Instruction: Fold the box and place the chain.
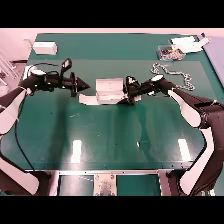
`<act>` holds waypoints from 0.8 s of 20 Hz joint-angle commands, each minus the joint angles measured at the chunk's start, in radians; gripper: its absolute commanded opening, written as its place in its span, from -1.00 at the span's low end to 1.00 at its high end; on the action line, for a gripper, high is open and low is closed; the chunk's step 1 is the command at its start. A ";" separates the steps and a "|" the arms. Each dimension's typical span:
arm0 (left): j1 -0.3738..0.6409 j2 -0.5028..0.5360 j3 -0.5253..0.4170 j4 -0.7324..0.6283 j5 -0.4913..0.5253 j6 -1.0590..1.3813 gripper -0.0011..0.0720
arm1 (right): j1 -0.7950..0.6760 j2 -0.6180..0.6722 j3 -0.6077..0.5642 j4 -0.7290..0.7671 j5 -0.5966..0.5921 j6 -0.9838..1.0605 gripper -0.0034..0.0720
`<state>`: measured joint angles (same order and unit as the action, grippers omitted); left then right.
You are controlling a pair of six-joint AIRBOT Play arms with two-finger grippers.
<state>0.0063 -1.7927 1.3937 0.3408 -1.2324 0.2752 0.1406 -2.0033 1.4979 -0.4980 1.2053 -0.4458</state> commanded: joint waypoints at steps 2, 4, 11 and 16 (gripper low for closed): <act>0.026 0.095 -0.001 0.137 0.021 -0.307 -0.92 | 0.000 0.000 0.000 0.000 0.000 0.000 0.64; 0.045 0.122 -0.001 0.200 0.045 -0.456 -0.92 | 0.000 0.000 0.000 0.000 0.000 0.000 0.64; 0.118 0.127 -0.086 0.349 0.074 -1.014 -0.92 | 0.000 0.000 0.000 0.000 0.000 0.000 0.64; 0.099 0.126 -0.187 0.346 0.136 -1.086 -0.92 | 0.000 0.000 0.000 0.000 0.000 0.000 0.64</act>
<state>0.1158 -1.6672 1.2545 0.6739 -1.1366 -0.7200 0.1406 -2.0033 1.4979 -0.4980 1.2057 -0.4461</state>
